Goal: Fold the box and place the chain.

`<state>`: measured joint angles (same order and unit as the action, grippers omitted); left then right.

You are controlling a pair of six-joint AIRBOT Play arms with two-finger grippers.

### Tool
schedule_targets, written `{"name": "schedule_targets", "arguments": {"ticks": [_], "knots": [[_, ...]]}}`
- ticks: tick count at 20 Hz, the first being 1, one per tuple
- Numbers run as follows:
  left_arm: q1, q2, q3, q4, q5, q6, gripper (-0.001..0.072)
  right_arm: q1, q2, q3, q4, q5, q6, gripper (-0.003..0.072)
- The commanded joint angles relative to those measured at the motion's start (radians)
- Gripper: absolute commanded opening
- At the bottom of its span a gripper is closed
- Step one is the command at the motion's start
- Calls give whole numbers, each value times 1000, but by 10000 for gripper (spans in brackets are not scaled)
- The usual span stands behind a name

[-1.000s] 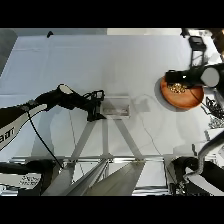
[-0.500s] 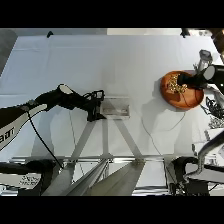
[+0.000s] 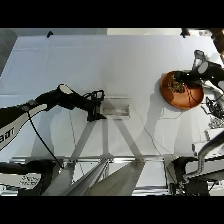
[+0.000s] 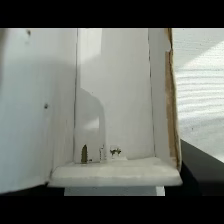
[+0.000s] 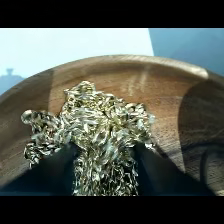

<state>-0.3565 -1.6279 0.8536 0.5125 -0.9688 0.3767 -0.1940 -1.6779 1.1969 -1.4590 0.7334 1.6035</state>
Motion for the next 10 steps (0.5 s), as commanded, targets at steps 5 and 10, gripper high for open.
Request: {"name": "schedule_targets", "arguments": {"ticks": [5,10], "knots": [[0,0,0,0,0,0,404,0,-1,7,16,161,-95,17],[0,0,0,0,0,0,404,0,135,7,-2,262,-175,14]]}}
